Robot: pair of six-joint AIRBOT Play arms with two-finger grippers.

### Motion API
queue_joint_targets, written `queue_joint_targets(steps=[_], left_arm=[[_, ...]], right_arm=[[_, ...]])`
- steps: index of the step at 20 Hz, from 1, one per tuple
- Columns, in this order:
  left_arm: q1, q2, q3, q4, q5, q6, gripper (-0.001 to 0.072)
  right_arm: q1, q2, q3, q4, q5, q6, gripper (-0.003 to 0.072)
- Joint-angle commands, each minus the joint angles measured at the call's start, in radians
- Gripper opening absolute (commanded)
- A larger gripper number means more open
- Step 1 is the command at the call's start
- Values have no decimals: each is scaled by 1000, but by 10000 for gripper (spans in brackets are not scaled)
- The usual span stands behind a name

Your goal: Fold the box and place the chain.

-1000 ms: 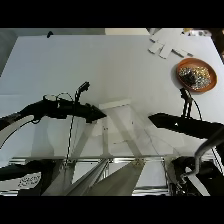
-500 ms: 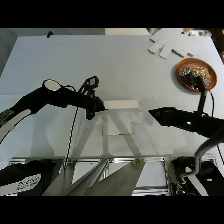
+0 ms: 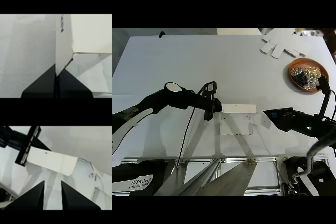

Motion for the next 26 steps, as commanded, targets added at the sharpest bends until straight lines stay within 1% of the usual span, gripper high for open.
queue_joint_targets(steps=[1,3,7,10,13,14,18,26], left_arm=[[-25,-47,1,3,90,55,5],[-44,-51,1,20,149,61,7],[-61,-51,1,41,193,83,9],[-61,-51,1,22,192,82,7],[-61,-62,1,-79,186,100,5],[-61,-71,1,-86,180,122,5],[-61,-116,1,-66,156,128,6],[-61,-118,1,-62,148,131,7]], right_arm=[[1,4,1,-22,2,0,252],[1,4,1,-23,2,0,252],[1,4,1,-24,6,-4,252],[1,4,1,-26,6,-4,252],[1,4,1,-26,7,-4,252],[1,4,1,-26,8,-4,252],[1,4,1,-25,9,-4,252],[1,4,1,-25,9,-4,252]])
